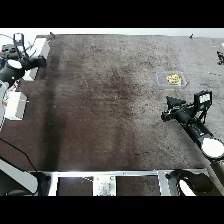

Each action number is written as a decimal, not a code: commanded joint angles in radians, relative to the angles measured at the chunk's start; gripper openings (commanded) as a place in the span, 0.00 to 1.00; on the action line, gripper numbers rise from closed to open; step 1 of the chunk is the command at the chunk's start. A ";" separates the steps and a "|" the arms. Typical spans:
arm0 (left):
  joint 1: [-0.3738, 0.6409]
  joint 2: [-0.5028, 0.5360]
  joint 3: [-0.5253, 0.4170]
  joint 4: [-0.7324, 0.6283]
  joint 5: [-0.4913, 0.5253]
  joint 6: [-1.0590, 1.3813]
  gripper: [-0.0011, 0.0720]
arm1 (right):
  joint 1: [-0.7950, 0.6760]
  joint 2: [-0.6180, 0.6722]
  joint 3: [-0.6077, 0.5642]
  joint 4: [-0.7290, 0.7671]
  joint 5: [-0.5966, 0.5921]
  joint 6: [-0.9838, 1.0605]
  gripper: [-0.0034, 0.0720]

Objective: Fold the box and place the chain.

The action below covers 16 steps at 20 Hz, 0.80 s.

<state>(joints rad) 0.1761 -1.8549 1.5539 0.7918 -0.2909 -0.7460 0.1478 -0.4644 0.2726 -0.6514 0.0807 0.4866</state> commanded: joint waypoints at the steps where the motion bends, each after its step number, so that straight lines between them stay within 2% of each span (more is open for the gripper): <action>1: 0.015 -0.047 -0.052 0.039 0.075 -0.065 0.02 | 0.001 0.001 0.000 0.000 -0.001 0.000 0.06; 11: 0.014 -0.126 -0.052 0.040 0.131 -0.030 0.03 | 0.001 0.000 0.000 0.000 -0.037 0.000 0.06; 12: 0.014 -0.126 -0.052 0.041 0.132 -0.022 0.18 | 0.001 0.000 0.000 0.000 -0.038 0.000 0.06; 13: 0.014 -0.126 -0.052 0.040 0.138 0.003 0.75 | 0.001 0.000 0.000 0.000 -0.038 0.000 0.06; 14: 0.014 -0.126 -0.052 0.039 0.157 0.000 0.97 | 0.001 0.000 0.000 0.000 -0.038 0.000 0.06; 16: 0.014 -0.121 -0.050 0.039 0.173 0.003 0.99 | 0.001 0.000 0.000 0.000 -0.037 0.000 0.06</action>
<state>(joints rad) 0.1890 -1.9766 1.5028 0.8303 -0.1474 -0.7574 0.1478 -0.4644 0.2726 -0.6514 0.0444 0.4866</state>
